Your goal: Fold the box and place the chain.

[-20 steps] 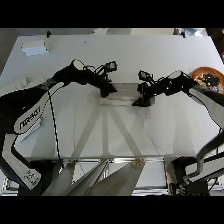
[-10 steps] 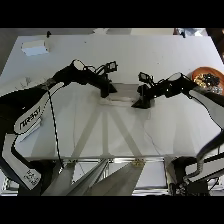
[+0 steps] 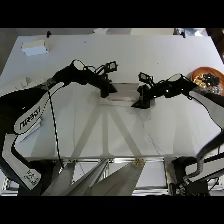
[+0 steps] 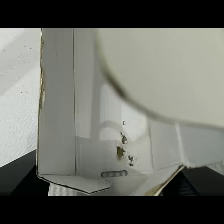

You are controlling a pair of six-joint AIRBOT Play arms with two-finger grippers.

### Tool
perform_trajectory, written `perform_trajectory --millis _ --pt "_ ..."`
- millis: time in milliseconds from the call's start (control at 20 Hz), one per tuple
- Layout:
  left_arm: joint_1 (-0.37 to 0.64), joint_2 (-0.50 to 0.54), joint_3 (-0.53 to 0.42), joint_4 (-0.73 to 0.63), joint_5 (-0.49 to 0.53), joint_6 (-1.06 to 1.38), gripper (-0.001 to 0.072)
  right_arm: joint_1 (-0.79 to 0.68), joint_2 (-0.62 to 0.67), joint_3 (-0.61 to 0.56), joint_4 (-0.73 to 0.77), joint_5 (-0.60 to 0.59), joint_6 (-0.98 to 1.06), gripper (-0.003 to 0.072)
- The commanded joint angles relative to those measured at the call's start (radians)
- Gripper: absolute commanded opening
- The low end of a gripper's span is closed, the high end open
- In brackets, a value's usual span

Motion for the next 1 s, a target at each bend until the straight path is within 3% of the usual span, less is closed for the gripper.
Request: perform_trajectory --millis 0,400,950 --pt "0.001 0.000 0.000 0.000 0.000 0.000 0.0012 0.000 0.000 0.000 0.018 0.067 -0.059 0.0691" --pt "0.001 0.000 0.000 0.000 0.000 0.000 0.0012 -0.001 0.000 0.000 0.055 0.039 -0.111 0.0691" --pt "0.001 0.000 0.000 0.000 0.000 0.000 0.0012 -0.001 0.000 0.000 -0.019 0.029 -0.063 0.0691"
